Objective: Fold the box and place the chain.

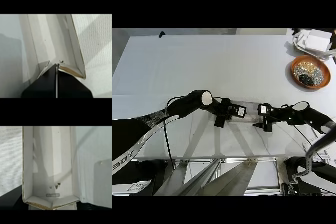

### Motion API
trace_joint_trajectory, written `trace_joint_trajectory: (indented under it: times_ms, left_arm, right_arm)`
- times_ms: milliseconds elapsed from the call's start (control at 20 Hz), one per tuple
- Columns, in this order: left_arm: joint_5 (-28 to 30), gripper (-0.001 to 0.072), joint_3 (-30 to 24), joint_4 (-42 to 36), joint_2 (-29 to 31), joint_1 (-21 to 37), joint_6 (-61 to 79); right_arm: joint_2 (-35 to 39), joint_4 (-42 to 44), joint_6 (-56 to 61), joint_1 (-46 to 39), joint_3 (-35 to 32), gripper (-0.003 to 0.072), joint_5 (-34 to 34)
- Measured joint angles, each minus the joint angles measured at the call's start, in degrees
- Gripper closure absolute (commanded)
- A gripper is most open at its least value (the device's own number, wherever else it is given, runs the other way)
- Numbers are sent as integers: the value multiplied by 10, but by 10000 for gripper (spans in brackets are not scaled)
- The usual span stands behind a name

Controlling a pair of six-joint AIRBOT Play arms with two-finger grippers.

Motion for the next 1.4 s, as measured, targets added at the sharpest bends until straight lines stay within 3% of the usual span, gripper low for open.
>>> trace_joint_trajectory:
  times_ms: [100, 250, 300, 350, 450, 550, 650, 750, 1100, 1250, 1400]
  left_arm:
    - [-1, 595, 0, 0, 0, 0, 0]
    - [-1, 412, 0, -8, 0, 0, 0]
    - [-1, 403, 0, -12, 0, 0, 1]
    - [-1, 346, 0, -16, 0, 0, 1]
    - [1, 325, 0, -25, 0, 0, 1]
    - [2, 367, 0, -31, 0, 0, 1]
    - [4, 552, 0, -37, 0, 0, -1]
    - [-6, 645, 0, -37, 1, 3, -1]
    - [-72, 643, -2, 1, 34, 62, -104]
    - [-130, 647, -2, 12, 67, 117, -177]
    - [-187, 708, -2, 13, 100, 185, -269]
  right_arm:
    - [0, 0, 0, 0, 0, 274, 0]
    - [0, 0, 0, 0, 0, 274, 0]
    - [0, 0, 0, 0, 0, 274, 0]
    - [0, 0, 0, 0, 0, 274, 0]
    - [0, 0, 0, 0, 0, 274, 0]
    - [0, 0, 0, 0, 0, 274, 0]
    - [0, 0, 0, 0, 0, 274, 0]
    - [0, 0, 0, 0, 0, 274, 0]
    - [-1, 2, 0, 1, 0, 274, -3]
    - [-1, 2, 0, 1, 0, 274, -3]
    - [-1, 1, 0, 1, 0, 274, -2]
